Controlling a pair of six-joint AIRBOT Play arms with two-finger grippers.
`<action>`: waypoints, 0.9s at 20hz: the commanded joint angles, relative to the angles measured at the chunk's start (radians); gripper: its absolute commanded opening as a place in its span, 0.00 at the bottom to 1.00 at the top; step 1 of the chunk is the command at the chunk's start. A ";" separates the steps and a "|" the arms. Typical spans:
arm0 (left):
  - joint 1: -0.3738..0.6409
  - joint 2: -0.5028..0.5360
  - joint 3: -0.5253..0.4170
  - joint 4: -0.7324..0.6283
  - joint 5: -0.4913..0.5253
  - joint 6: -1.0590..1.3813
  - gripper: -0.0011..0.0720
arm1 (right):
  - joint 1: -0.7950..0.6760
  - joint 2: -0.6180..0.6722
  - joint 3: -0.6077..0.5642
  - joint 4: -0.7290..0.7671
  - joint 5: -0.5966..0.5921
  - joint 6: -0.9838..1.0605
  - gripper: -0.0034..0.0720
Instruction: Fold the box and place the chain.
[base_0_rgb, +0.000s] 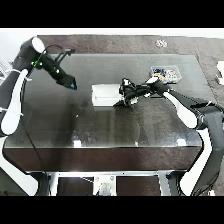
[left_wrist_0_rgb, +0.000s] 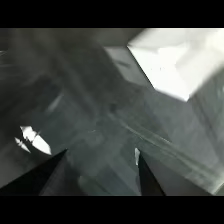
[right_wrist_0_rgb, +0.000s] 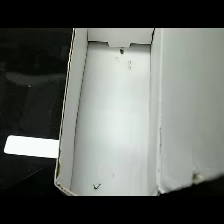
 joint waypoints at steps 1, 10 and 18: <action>0.080 0.004 -0.206 -0.279 0.192 0.497 0.80 | 0.000 0.000 0.000 0.000 0.000 0.000 0.67; 0.032 -0.004 -0.414 -0.597 0.362 1.313 1.00 | 0.000 0.000 0.000 0.000 0.000 0.000 0.67; -0.006 -0.060 -0.414 -0.630 0.350 1.370 1.00 | 0.000 0.000 0.000 0.000 0.000 0.000 0.67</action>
